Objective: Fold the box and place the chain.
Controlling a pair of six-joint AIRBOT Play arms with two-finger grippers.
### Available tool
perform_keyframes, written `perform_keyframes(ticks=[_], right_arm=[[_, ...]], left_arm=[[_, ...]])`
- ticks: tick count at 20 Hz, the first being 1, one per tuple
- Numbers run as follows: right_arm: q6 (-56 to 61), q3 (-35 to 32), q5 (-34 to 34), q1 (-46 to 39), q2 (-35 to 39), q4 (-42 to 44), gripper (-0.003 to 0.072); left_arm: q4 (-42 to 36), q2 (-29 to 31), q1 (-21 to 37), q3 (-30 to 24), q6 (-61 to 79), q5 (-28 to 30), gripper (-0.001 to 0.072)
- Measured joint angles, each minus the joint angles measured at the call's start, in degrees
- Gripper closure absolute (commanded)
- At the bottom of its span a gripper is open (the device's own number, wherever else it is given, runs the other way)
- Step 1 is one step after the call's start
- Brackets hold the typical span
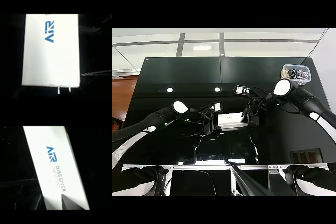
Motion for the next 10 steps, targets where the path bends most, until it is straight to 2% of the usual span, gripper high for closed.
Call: perform_keyframes(ticks=[10], right_arm=[[1.62, -1.11, -1.03, 1.16, 1.75, -0.31, 0.0368]], left_arm=[[0.0, 0.0, 0.0, 0.0, 0.02, -0.2, 0.0421]])
